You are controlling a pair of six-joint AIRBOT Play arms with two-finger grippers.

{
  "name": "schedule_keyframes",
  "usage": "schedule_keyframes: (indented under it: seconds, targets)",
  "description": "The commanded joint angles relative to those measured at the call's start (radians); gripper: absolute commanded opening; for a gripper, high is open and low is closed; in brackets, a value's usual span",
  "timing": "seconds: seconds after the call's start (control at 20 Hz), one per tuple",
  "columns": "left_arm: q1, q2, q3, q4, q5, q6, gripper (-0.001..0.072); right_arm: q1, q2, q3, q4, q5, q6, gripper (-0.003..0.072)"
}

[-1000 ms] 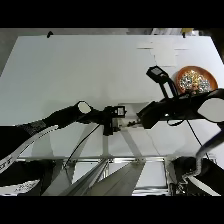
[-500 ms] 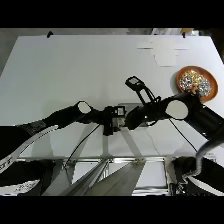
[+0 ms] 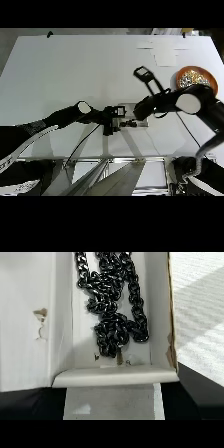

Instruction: Fold the box and place the chain.

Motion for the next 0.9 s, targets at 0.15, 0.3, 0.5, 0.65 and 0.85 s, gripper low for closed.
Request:
schedule_keyframes:
  seconds: [0.15, 0.3, 0.5, 0.65, 0.85]
  targets:
    - [0.0, 0.0, 0.0, 0.0, 0.0, 0.0, 0.027, -0.377, 0.0, 0.019, -0.124, 0.029, 0.046, 0.0041]
    - [0.0, 0.0, 0.0, 0.0, 0.0, 0.0, 0.027, -0.487, -0.078, -0.016, -0.128, 0.019, 0.03, 0.0036]
    - [0.0, 0.0, 0.0, 0.0, 0.0, 0.0, 0.027, -0.51, -0.192, -0.063, -0.147, -0.013, 0.007, 0.0261]
    - [0.0, 0.0, 0.0, 0.0, 0.0, 0.0, 0.027, -0.51, -0.262, -0.078, -0.147, -0.048, -0.022, 0.0405]
    - [0.0, 0.0, 0.0, 0.0, 0.0, 0.0, 0.027, -0.488, -0.328, -0.079, -0.147, -0.092, -0.021, 0.0399]
